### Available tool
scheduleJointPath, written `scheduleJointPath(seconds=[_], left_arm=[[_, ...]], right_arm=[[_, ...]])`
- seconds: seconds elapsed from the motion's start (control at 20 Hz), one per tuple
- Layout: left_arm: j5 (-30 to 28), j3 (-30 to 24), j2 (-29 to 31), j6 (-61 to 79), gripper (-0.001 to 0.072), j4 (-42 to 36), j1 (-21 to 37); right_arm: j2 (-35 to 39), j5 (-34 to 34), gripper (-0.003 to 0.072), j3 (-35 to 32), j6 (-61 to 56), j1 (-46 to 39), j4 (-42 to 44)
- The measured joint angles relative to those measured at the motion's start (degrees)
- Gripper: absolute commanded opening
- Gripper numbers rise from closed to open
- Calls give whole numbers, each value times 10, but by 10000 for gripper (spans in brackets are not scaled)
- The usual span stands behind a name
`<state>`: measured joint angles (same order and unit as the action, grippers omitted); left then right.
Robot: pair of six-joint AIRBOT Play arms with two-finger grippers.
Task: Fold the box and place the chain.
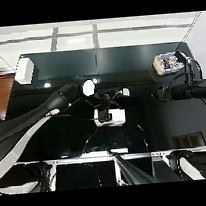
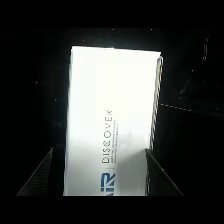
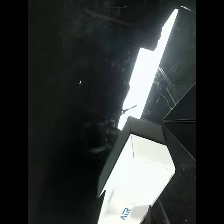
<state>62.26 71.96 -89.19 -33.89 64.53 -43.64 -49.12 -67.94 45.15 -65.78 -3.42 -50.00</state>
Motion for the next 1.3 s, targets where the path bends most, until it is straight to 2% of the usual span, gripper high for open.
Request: scheduleJointPath(seconds=[0.45, 0.95, 1.3], left_arm=[[-1, 2, -7, 5, 710, -4, -16], [-4, 10, -8, 5, 710, 25, -25], [16, 26, -5, -6, 712, 28, -25]], right_arm=[[0, 8, 14, 0, 16, 0, -2], [0, 23, 14, 0, 18, 0, -3], [0, 24, 14, 0, 18, 0, -3]])
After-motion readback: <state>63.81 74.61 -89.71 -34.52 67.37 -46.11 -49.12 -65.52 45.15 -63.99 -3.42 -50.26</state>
